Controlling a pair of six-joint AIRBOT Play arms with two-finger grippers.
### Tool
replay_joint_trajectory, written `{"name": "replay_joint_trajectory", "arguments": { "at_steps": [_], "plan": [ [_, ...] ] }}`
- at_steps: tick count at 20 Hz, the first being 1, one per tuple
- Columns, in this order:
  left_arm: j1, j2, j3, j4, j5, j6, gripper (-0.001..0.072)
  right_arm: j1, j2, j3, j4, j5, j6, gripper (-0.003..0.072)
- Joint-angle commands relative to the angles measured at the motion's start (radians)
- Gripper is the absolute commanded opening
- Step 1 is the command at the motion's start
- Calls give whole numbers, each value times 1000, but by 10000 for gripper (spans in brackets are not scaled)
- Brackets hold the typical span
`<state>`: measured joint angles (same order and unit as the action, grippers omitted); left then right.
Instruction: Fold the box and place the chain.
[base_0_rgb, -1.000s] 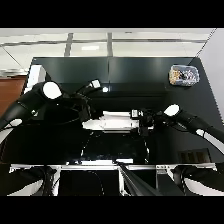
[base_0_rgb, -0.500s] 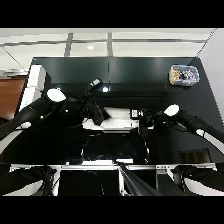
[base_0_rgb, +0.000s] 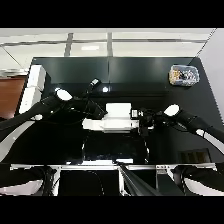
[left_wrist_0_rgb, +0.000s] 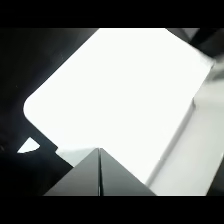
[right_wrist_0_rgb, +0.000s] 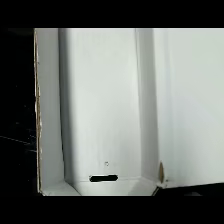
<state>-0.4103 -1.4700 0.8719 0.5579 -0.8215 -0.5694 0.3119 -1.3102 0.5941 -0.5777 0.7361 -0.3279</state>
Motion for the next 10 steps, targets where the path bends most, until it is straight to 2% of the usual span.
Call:
{"name": "replay_joint_trajectory", "arguments": {
  "at_steps": [1, 5, 8, 10],
  "plan": [
    [3, -40, 10, 37, -57, -21, 22, 0, 0, 1, 2, 0, 2, 489],
    [6, -14, 52, 81, -52, -22, 20, 0, 0, 1, 2, 0, 2, 489],
    [6, 115, 84, 186, -47, -34, 20, 0, 0, 1, 2, 0, 2, 489],
    [7, 229, 61, 310, -48, -68, 20, 0, 0, 1, 2, 0, 2, 489]
  ]
}}
